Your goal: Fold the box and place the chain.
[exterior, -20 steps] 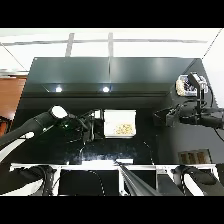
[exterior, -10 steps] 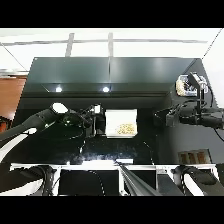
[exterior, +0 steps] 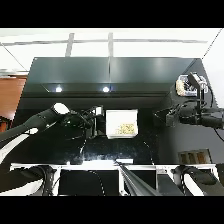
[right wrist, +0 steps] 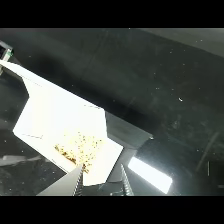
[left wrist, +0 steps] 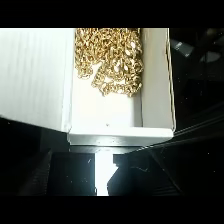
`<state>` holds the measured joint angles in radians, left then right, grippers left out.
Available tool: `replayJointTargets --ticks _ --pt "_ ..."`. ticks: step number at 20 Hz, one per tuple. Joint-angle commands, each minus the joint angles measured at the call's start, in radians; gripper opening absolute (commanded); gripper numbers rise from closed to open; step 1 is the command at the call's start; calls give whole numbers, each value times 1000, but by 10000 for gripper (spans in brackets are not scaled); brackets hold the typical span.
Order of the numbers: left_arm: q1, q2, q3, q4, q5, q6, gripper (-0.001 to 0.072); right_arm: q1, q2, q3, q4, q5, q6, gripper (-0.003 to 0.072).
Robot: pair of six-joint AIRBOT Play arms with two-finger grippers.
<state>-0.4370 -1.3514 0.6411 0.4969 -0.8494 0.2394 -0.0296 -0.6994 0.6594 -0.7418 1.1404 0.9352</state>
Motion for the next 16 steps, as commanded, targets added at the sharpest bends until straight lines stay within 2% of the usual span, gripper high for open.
replayJointTargets --ticks 1,8,16 --pt "-13 -2 1 10 0 -15 717 0 0 0 -23 -2 0 294" --pt "-49 -2 2 -27 58 -35 717 0 0 0 -37 -8 0 294" --pt "-93 -3 4 -37 63 -33 697 0 0 0 -82 -68 0 294"
